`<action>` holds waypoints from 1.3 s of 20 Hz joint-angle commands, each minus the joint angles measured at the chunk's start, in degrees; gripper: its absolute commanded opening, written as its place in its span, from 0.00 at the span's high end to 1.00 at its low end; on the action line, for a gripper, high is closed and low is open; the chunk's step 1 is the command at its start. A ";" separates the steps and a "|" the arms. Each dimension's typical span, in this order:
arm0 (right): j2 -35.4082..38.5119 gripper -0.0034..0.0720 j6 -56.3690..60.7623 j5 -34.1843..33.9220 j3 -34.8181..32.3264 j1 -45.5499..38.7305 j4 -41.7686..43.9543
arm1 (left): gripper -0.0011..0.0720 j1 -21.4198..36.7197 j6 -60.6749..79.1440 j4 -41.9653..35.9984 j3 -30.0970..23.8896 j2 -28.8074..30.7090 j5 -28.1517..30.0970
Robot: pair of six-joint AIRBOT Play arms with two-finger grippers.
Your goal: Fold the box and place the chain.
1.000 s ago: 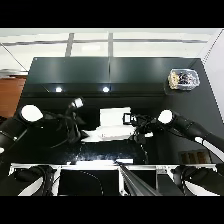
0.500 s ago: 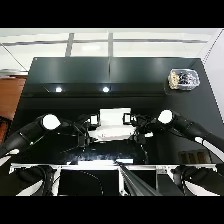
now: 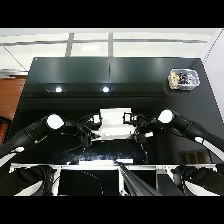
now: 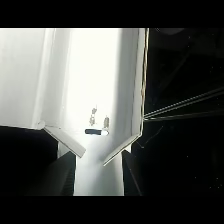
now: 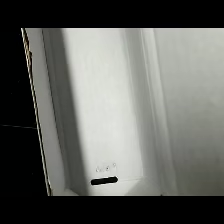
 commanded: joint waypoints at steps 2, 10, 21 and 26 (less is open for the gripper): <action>-0.04 0.33 0.00 0.20 -0.04 0.00 0.00 | 0.52 -0.02 0.04 -0.31 -0.02 -0.15 0.59; -0.04 0.33 -0.02 0.17 -0.04 0.00 0.00 | 0.25 -1.77 5.20 3.04 0.00 -0.39 1.55; -0.04 0.33 0.00 0.17 -0.02 0.00 0.02 | 0.44 -3.67 4.04 2.93 0.55 -1.25 7.96; -0.04 0.33 -0.02 0.17 -0.04 0.00 0.00 | 0.50 -3.67 4.07 -1.44 0.55 -1.25 7.13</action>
